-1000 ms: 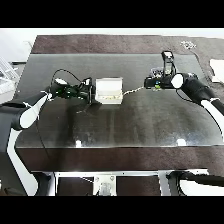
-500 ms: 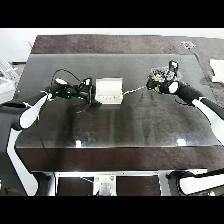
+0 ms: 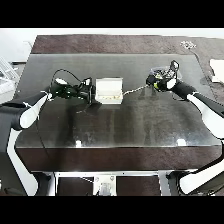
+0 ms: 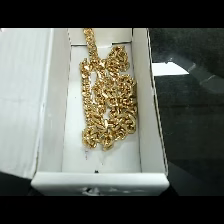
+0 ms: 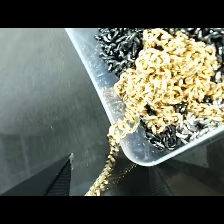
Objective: Fold the box and place the chain.
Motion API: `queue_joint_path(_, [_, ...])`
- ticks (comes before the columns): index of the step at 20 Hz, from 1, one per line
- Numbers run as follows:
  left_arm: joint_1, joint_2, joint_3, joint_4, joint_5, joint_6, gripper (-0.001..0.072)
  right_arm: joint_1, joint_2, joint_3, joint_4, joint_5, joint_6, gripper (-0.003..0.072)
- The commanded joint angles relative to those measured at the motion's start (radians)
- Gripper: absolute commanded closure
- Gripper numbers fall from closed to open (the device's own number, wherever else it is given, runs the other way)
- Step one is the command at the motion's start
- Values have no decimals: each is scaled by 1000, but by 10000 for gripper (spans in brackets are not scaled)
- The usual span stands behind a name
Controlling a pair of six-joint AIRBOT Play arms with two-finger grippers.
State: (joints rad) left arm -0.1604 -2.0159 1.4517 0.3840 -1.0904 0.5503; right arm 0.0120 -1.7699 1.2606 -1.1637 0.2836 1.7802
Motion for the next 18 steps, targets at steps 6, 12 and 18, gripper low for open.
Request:
queue_joint_path(6, [1,-1,0,0,2,0,181,14,-31,34,38,32,0,346])
queue_joint_path(12, [1,-1,0,-1,2,0,181,29,-50,34,38,13,0,581])
queue_joint_path(18, [1,-1,0,-1,2,0,181,51,73,34,37,42,-70,677])
